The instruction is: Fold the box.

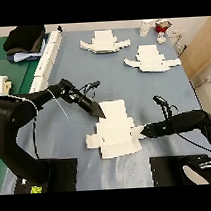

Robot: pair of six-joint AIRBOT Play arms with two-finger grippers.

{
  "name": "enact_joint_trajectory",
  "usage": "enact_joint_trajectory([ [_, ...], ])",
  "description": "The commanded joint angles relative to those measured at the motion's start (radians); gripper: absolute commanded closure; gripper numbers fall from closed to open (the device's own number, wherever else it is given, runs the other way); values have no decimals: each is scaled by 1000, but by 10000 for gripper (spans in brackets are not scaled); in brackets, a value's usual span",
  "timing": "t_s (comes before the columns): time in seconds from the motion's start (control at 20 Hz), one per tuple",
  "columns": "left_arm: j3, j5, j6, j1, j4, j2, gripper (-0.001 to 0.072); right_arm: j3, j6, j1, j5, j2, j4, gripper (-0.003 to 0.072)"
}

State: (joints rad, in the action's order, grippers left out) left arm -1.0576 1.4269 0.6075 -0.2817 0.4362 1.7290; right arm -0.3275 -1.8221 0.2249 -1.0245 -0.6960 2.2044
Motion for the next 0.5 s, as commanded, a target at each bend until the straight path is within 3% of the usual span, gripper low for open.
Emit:
enact_joint_trajectory([
  [0.0, -7, 13, -20, -10, 5, 1, 665, 0, 0, 1, 8, 1, 0, 686],
  [0.2, -13, 16, -23, -24, -19, 1, 665, -1, 0, 0, 72, 1, -19, 674],
  [0.35, -40, 32, -50, -24, -86, 0, 695, -10, 0, -2, 148, 0, -117, 662],
  [0.4, -55, 31, -82, -24, -90, -3, 696, -11, 0, -3, 180, -2, -159, 520],
  [0.45, -67, 28, -116, -24, -91, -9, 696, -11, 1, -6, 209, -1, -202, 303],
])
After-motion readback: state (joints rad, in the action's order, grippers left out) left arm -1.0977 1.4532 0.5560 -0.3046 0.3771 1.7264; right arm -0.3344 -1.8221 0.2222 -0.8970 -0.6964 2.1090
